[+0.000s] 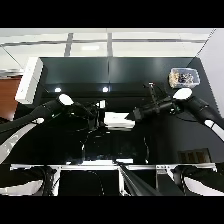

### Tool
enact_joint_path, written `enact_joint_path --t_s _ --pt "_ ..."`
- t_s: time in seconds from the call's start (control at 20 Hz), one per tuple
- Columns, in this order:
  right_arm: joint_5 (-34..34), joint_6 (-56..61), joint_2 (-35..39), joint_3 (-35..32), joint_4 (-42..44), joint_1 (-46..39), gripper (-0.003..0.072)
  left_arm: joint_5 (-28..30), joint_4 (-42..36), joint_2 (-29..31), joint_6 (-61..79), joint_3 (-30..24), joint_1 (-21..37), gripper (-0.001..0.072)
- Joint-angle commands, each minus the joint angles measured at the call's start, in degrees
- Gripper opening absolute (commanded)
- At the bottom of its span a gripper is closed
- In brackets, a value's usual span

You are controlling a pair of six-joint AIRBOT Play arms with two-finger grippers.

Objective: Fold the box and place the chain.

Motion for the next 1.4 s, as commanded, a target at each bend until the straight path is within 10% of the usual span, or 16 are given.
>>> enact_joint_path --t_s 0.0,0.55,0.85,0.9,1.0,1.2,1.35 --pt "-5.8 0.9 -3.6 -2.6 9.0 1.7 0.0014 0.0 0.0 0.0 0.0 0.0 0.0 0.0413" --pt "-10.3 3.0 -8.6 -2.6 4.0 4.0 0.0014 0.0 -0.2 0.0 0.0 0.0 0.0 0.0413" --pt "4.6 -1.0 -4.0 2.5 2.3 -1.2 0.0013 -0.2 -0.2 0.1 -0.7 0.4 0.1 0.0413" --pt "7.2 -0.8 -1.6 3.8 -0.1 -4.0 0.0013 -0.2 -0.2 0.1 -1.3 0.9 0.1 0.0426" --pt "9.4 2.0 4.4 4.9 -6.1 -10.5 0.0013 -0.2 0.2 0.7 -3.8 2.3 0.1 0.0710" --pt "12.1 5.9 15.5 4.9 -17.3 -23.7 0.0013 -0.9 9.7 7.7 -9.7 3.7 1.2 0.0711" --pt "11.5 6.4 17.3 4.9 -18.4 -28.7 0.0014 -3.3 2.1 10.6 -9.6 4.6 -0.2 0.0705"
